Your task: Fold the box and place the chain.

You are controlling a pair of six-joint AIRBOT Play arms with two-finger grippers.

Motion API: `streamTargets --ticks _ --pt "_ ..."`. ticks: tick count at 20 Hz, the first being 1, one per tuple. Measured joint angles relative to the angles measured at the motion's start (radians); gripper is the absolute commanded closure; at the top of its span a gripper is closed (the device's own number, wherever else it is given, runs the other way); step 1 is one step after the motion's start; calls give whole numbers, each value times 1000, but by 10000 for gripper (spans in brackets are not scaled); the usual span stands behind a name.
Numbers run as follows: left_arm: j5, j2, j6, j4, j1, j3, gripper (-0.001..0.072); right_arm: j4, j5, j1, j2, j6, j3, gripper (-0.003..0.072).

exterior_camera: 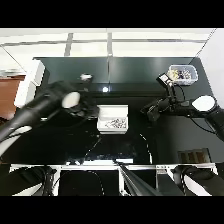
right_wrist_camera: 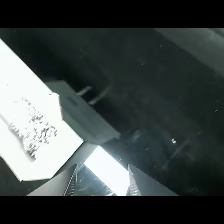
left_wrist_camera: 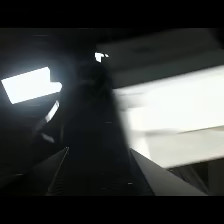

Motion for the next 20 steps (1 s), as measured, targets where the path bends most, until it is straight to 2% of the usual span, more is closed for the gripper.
streamTargets --ticks 3,6,7,9,12,15,20 --pt "97 139 111 -111 203 -189 265 1 -32 0 0 12 0 319" --pt "200 211 396 -393 420 -384 240 1 -48 0 0 32 0 319" --pt "214 219 540 -494 471 -431 2 1 -51 0 0 39 0 319" --pt "216 225 878 -677 532 -509 -4 1 -55 0 0 58 0 319" --pt "241 219 1348 -816 539 -574 -5 1 -58 0 0 79 0 319" --pt "290 201 1759 -877 493 -598 -5 0 -60 0 0 87 0 319" --pt "346 109 2186 -963 432 -576 -7 0 -60 0 0 104 0 319"
